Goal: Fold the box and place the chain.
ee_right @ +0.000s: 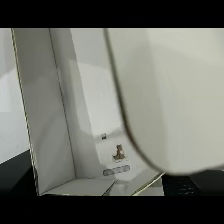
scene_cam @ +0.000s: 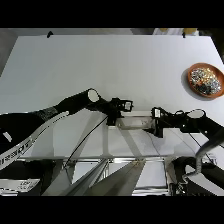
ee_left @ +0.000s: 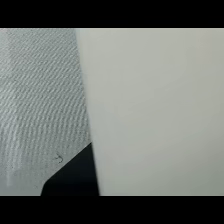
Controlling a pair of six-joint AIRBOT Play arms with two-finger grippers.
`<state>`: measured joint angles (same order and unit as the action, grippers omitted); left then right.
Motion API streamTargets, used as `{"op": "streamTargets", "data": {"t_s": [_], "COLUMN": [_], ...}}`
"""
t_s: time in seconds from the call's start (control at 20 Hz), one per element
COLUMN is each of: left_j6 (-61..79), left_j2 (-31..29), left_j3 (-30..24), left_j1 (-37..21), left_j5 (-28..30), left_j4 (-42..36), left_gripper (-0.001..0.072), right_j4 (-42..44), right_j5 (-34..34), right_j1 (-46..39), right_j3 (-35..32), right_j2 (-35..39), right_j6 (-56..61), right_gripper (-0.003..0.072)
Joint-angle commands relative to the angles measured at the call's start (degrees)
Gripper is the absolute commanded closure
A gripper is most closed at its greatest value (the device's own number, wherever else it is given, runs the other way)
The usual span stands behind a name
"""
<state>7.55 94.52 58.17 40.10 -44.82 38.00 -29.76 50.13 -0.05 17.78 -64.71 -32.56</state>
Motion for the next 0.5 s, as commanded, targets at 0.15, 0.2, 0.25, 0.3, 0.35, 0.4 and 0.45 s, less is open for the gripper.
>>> {"op": "streamTargets", "data": {"t_s": [0.15, 0.2, 0.25, 0.3, 0.35, 0.4, 0.45], "left_j6": [-0.02, -0.02, -0.02, -0.02, -0.02, -0.02, -0.02], "left_j2": [-0.04, -0.04, -0.04, -0.04, -0.04, -0.04, -0.04], "left_j3": [0.00, 0.00, 0.00, 0.00, 0.00, 0.00, 0.00], "left_j1": [0.00, 0.00, 0.00, 0.00, 0.00, 0.00, 0.00], "left_j5": [-0.02, -0.02, -0.02, -0.02, -0.02, -0.02, -0.02], "left_j4": [0.00, 0.00, 0.00, 0.00, 0.00, 0.00, 0.00], "left_gripper": [0.0697, 0.0697, 0.0697, 0.0697, 0.0697, 0.0697, 0.0697], "right_j4": [0.70, 1.22, 1.62, 1.73, 1.73, 1.73, 1.70], "right_j5": [-0.17, -0.17, -0.17, -0.15, -0.15, -0.09, 0.07], "right_j1": [-0.13, -0.13, -0.13, -0.13, -0.13, -0.13, -0.13], "right_j3": [-0.04, -0.04, -0.04, -0.04, -0.04, -0.04, -0.04], "right_j2": [-1.03, -1.03, -1.03, -1.03, -1.03, -1.05, -1.09], "right_j6": [-2.49, -2.49, -2.49, -2.47, -2.47, -2.45, -2.45], "right_gripper": [0.0084, 0.0105, 0.0119, 0.0119, 0.0120, 0.0136, 0.0156]}}
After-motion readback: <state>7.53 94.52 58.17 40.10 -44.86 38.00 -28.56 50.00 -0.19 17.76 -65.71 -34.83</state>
